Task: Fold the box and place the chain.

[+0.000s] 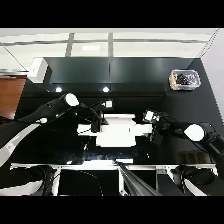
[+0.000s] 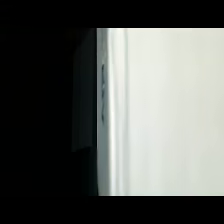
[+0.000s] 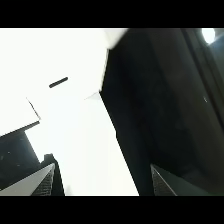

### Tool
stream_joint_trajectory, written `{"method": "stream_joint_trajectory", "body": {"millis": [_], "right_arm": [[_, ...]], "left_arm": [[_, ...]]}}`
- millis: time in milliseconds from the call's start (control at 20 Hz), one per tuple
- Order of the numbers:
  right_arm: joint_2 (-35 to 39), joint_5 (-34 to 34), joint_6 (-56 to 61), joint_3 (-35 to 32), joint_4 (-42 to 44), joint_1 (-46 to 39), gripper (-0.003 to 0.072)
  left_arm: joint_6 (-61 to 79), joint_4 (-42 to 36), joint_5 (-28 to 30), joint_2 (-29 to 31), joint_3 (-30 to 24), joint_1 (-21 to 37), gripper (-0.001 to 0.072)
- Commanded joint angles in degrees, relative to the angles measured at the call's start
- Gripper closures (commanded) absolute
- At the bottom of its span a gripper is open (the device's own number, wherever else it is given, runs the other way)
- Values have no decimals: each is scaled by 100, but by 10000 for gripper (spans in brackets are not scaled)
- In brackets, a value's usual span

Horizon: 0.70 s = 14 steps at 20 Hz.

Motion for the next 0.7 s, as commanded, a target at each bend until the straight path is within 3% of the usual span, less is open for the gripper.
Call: {"method": "stream_joint_trajectory", "body": {"millis": [0, 300, 650], "right_arm": [[-4, 120, -92, -24, 4, 269, -26], [-13, 254, -511, -142, 22, 498, -26], [-83, 157, -623, -374, 352, 1390, -26]], "left_arm": [[4, 87, -24, -92, -15, -9, 684], [0, 72, -286, -162, -13, 20, 684], [2, 70, -354, -162, -13, 17, 684]]}}
